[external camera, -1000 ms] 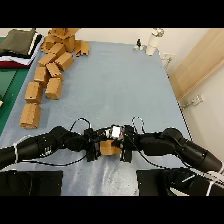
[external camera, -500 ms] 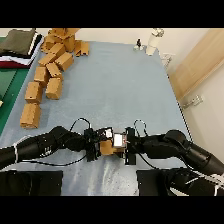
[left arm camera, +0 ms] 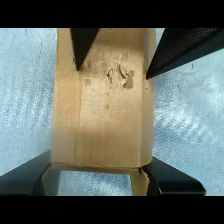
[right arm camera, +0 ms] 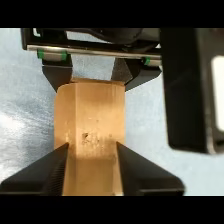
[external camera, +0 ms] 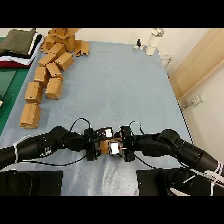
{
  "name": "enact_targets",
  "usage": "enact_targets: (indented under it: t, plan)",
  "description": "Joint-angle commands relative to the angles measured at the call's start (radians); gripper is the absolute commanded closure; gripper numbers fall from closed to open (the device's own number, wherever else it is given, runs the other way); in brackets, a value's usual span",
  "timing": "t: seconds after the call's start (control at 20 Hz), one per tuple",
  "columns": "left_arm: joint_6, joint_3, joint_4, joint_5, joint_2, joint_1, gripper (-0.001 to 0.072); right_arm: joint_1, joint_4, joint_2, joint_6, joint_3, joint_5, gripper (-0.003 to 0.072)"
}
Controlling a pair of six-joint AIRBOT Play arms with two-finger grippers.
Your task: Fold the box.
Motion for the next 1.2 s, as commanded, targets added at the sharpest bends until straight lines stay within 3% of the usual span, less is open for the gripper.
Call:
enact_targets:
  t: [0.0, 0.05, 0.7, 0.8, 0.9, 1.0, 1.1, 1.15]
  plan:
    - [0.000, 0.000, 0.000, 0.001, -0.001, 0.000, 0.0242, 0.025, -0.014, 0.002, -0.021, -0.001, 0.000, 0.0162]
    - [0.000, 0.000, 0.000, 0.000, -0.001, 0.000, 0.0242, 0.034, -0.016, 0.000, -0.021, -0.002, 0.005, 0.0090]
    - [0.000, 0.000, 0.000, 0.000, -0.001, 0.000, 0.0242, 0.058, -0.055, -0.014, -0.020, -0.020, 0.035, 0.0093]
    - [0.000, 0.000, 0.000, 0.000, -0.001, 0.000, 0.0241, 0.061, -0.055, -0.014, -0.019, -0.020, 0.035, 0.0120]
    - [0.000, 0.000, 0.000, 0.000, -0.001, 0.000, 0.0242, 0.061, -0.055, -0.013, -0.019, -0.020, 0.035, 0.0213]
    - [0.000, 0.000, 0.000, 0.000, -0.001, 0.000, 0.0242, 0.061, -0.055, -0.012, -0.019, -0.020, 0.035, 0.0218]
    - [0.000, 0.000, 0.000, 0.000, -0.001, 0.000, 0.0242, 0.061, -0.055, -0.010, -0.019, -0.020, 0.035, 0.0292]
    - [0.000, 0.000, 0.000, 0.000, -0.001, 0.000, 0.0242, 0.061, -0.055, -0.006, -0.020, -0.020, 0.035, 0.0292]
